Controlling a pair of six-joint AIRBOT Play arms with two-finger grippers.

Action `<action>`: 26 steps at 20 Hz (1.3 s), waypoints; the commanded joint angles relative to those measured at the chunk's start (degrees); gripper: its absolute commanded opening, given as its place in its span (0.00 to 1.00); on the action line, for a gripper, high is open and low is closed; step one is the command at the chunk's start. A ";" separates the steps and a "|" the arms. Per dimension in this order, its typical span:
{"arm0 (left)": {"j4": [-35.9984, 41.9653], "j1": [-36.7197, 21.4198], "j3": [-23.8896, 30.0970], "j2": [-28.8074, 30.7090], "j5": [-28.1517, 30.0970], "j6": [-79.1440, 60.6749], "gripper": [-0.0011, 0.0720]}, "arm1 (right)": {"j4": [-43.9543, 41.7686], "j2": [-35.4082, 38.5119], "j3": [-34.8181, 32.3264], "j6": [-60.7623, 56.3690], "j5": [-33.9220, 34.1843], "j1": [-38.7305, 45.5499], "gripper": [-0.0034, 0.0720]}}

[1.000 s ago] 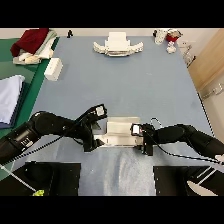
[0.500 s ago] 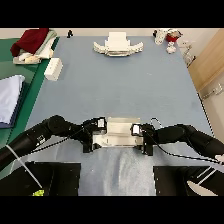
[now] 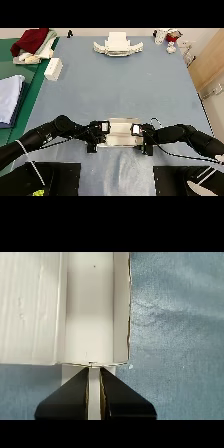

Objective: Fold the box.

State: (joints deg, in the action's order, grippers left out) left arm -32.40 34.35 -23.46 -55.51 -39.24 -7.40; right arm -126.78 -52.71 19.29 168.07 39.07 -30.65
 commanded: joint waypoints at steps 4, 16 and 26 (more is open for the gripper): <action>7.26 0.35 0.00 -0.66 1.57 -4.17 0.17 | -0.02 0.04 0.04 -0.02 0.00 -0.02 0.68; 7.87 1.73 0.00 -2.73 2.56 -1.62 0.65 | -0.02 0.04 0.04 -0.02 -0.02 -0.02 0.68; -39.43 1.40 -5.14 14.03 -11.96 75.49 0.03 | -0.02 0.04 0.04 -0.02 0.00 -0.04 0.68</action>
State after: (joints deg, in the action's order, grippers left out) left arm -54.06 35.97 -27.33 -47.42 -44.29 37.60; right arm -126.78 -52.69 19.29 168.07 39.07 -30.65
